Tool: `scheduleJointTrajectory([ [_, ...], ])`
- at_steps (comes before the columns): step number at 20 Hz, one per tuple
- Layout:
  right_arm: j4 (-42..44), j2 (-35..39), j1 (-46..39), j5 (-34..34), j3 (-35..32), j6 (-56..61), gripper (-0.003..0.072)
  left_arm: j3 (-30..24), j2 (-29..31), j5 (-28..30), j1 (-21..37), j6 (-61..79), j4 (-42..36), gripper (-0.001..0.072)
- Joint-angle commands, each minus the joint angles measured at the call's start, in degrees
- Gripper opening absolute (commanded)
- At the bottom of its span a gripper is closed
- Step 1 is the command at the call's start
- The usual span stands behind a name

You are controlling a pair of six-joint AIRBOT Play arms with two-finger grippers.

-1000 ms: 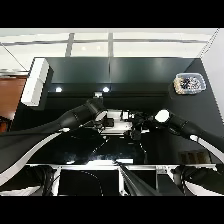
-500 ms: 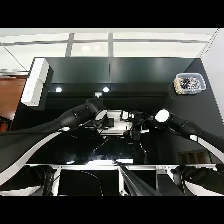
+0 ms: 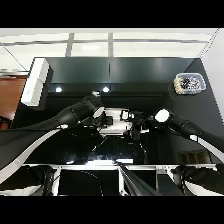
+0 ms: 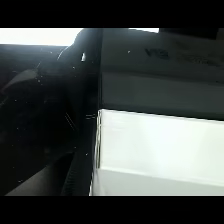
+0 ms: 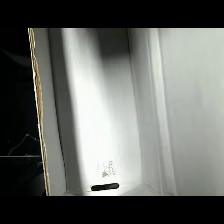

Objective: Fold the box and place the chain.

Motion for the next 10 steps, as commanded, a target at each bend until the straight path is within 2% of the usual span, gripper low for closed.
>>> scheduleJointTrajectory([
  [1, 0.0, -0.04, 0.02, 0.02, -0.02, -0.02, 0.0133, 0.07, -0.15, 0.09, 0.11, 0.11, -0.24, 0.0334],
  [9, 0.0, -0.04, 0.02, 0.02, -0.02, -0.02, 0.0133, 0.07, -0.79, 0.11, 0.11, 0.11, -0.61, 0.0331],
  [10, 0.0, -0.04, 0.02, 0.0, -0.02, -0.02, 0.0133, 0.07, -1.01, 0.07, 0.11, 0.15, -1.03, 0.024],
])
